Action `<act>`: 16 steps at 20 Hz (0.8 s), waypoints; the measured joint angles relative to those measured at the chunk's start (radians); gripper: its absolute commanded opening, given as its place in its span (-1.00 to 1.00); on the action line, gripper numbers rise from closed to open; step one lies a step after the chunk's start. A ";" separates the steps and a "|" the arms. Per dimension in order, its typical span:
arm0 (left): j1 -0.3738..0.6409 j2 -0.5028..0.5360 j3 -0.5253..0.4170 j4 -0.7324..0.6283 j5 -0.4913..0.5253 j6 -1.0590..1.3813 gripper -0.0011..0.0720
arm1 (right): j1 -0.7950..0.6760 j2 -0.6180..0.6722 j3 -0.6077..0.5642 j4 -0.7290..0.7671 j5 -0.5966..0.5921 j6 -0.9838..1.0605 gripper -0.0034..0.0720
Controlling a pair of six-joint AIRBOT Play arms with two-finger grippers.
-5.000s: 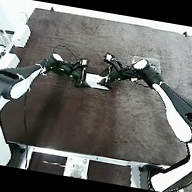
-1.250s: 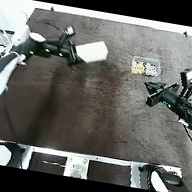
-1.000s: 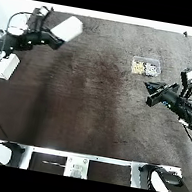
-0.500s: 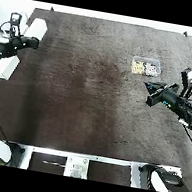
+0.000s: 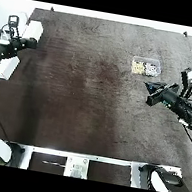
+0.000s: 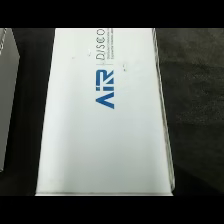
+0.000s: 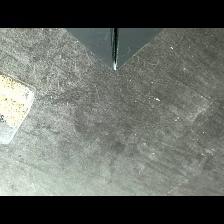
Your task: Fold the box and place the chain.
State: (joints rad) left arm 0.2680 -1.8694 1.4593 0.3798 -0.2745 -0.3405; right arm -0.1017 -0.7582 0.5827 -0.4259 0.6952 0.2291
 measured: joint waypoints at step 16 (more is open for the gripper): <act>-0.051 -0.055 0.001 0.049 0.043 -0.055 -0.79 | 0.000 0.000 -0.003 0.032 -0.026 0.000 -0.88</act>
State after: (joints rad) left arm 0.2169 -1.9247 1.4605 0.4290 -0.2317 -0.3954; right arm -0.1017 -0.7586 0.5800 -0.3935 0.6689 0.2287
